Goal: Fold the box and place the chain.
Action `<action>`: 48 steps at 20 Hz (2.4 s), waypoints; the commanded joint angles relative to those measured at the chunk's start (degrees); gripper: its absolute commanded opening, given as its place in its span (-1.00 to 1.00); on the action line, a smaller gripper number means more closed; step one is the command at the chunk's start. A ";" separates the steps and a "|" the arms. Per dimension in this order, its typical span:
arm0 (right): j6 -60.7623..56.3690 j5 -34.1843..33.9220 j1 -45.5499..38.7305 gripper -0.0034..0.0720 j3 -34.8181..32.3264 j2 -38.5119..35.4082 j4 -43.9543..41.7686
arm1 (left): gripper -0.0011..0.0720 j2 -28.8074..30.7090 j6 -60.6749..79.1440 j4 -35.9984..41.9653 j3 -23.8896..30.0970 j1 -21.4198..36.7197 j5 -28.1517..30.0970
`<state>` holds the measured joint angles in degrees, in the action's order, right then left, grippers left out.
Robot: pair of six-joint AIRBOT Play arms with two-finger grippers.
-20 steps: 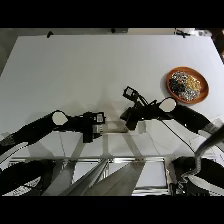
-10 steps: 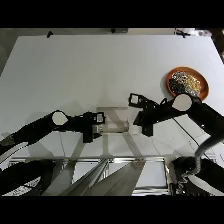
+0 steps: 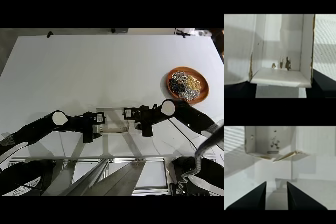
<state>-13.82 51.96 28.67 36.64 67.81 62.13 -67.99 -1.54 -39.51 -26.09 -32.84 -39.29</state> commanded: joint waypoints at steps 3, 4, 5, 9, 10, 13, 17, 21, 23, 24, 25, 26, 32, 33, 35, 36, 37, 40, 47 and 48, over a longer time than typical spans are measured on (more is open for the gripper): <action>0.83 -5.03 2.73 -0.44 -0.09 1.79 -2.27 | -0.55 0.02 0.02 0.00 0.00 -0.02 0.02; 0.83 -6.56 3.52 -0.44 -0.09 1.79 -2.73 | -0.55 0.02 0.02 0.00 0.00 -0.02 0.02; 0.83 -8.02 4.04 -0.44 -0.09 1.79 -2.95 | -0.55 0.02 0.02 0.00 0.00 -0.02 0.02; 0.33 -9.14 5.20 -0.45 -0.09 1.79 -4.42 | -0.55 0.02 0.02 0.00 0.00 -0.02 0.02; 0.26 -8.98 5.66 -0.45 -0.09 1.79 -4.81 | -0.55 0.02 0.02 0.00 0.00 -0.02 0.04; 0.31 -8.92 7.56 -0.46 -0.09 1.79 -6.60 | -0.55 0.02 0.02 0.00 0.00 -0.02 0.02; 0.17 -8.35 8.04 -0.47 -0.09 1.79 -6.69 | -0.55 0.02 0.02 0.00 0.00 -0.02 0.02; -2.29 -5.49 7.56 -0.47 -0.09 1.79 -2.56 | -0.55 0.02 0.02 0.00 0.00 -0.02 0.04; -4.48 -4.44 7.02 -0.47 -0.09 1.79 -1.75 | -0.55 0.02 0.02 0.00 0.00 -0.02 0.04; -4.66 -3.69 6.97 -0.47 -0.09 1.79 -1.75 | -0.55 0.02 0.02 0.00 0.00 -0.02 0.02; -4.63 -2.86 6.97 -0.47 -0.09 1.79 -1.75 | -0.55 0.02 0.02 0.00 0.00 -0.02 0.02; -4.63 -2.64 6.97 -0.47 -0.09 1.79 -1.75 | -0.55 0.02 0.02 0.00 0.00 -0.02 0.04; -4.57 -5.14 7.23 -0.47 -0.09 1.79 -5.51 | -0.55 0.02 0.02 0.00 0.00 -0.02 0.02; -4.52 -5.75 7.67 -0.47 -0.09 1.79 -5.92 | -0.55 0.02 0.02 0.00 0.00 -0.02 0.02; -4.02 -7.08 8.90 -0.47 -0.09 1.79 -7.26 | -0.55 0.02 0.02 0.00 0.00 -0.02 0.02; -3.91 -7.80 9.42 -0.47 -0.09 1.79 -7.37 | -0.55 0.02 0.02 0.00 0.00 -0.02 0.02; -3.91 -8.37 9.68 -0.47 -0.09 1.81 -7.34 | -0.55 0.02 0.02 0.00 0.00 -0.02 0.02; -3.93 -9.44 9.73 -0.47 -0.09 2.08 -7.37 | -0.55 0.02 0.02 0.00 0.00 -0.02 0.02; -3.91 -9.88 11.04 -0.36 -0.09 3.63 -8.66 | -0.55 0.02 0.02 0.00 0.00 -0.02 0.02; -3.91 -9.90 11.04 -0.14 -0.09 3.63 -8.63 | -0.55 0.02 0.02 0.00 0.00 -0.02 0.04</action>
<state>-17.91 41.82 39.35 36.56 71.05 53.25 -67.94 -1.63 -39.44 -26.09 -32.84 -39.18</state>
